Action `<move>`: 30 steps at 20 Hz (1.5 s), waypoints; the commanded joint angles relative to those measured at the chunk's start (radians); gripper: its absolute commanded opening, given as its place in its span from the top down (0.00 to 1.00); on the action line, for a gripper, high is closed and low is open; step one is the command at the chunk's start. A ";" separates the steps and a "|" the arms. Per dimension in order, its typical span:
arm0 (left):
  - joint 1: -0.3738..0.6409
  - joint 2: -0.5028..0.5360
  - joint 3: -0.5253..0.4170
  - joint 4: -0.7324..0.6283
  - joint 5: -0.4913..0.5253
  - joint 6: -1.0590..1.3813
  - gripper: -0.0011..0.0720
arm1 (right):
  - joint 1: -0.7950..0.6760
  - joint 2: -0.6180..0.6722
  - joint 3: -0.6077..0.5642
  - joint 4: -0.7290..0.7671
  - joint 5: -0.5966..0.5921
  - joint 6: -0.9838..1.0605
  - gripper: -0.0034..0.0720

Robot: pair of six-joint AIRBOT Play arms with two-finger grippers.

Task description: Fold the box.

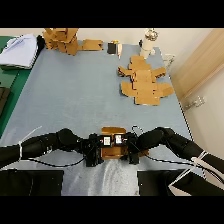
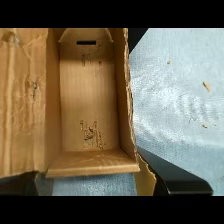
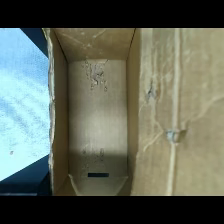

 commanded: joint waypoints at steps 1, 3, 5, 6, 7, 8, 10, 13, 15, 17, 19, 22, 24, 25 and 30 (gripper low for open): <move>-0.010 -0.005 0.001 0.001 0.018 -0.001 0.02 | 0.001 0.000 0.000 0.000 0.000 0.000 0.25; -0.010 -0.005 0.001 0.001 0.018 -0.001 0.03 | 0.001 0.000 0.000 0.000 0.000 0.000 0.25; -0.010 -0.005 0.001 0.001 0.022 -0.003 0.18 | 0.001 0.000 0.000 0.000 0.000 0.000 0.25; -0.010 -0.005 0.001 0.001 0.022 -0.003 0.18 | 0.001 0.000 0.000 0.000 0.000 0.000 0.25; -0.010 -0.005 0.001 0.001 0.022 -0.003 0.18 | 0.001 0.000 0.000 0.000 0.000 0.000 0.25; -0.010 -0.005 0.001 0.001 0.022 -0.003 0.19 | 0.001 0.000 0.000 0.000 0.000 0.000 0.25; -0.010 -0.005 0.001 0.001 0.024 -0.003 0.19 | 0.001 0.000 0.000 0.000 0.000 0.000 0.25; -0.010 -0.005 0.001 0.001 0.030 -0.003 0.18 | 0.001 0.000 0.000 0.000 0.000 0.000 0.25; -0.010 -0.005 0.001 0.000 0.029 -0.003 0.18 | 0.001 0.000 0.000 0.000 0.000 0.000 0.25; -0.010 -0.005 0.001 0.000 0.029 -0.003 0.18 | 0.001 0.000 0.000 0.000 0.000 0.000 0.25; -0.010 -0.005 0.001 0.000 0.029 -0.003 0.18 | 0.001 0.000 0.000 0.000 0.000 0.000 0.25; -0.010 -0.005 0.001 0.001 0.030 -0.003 0.18 | 0.001 0.000 0.000 0.000 0.000 0.000 0.25; -0.010 -0.005 0.001 0.000 0.029 -0.003 0.18 | 0.001 0.000 0.000 0.000 0.000 0.000 0.25; -0.010 -0.005 0.001 0.000 0.029 -0.003 0.18 | 0.001 0.000 0.000 0.000 0.000 0.000 0.25; -0.010 -0.005 0.001 0.001 0.029 -0.003 0.18 | 0.001 0.000 0.000 0.000 0.000 0.000 0.25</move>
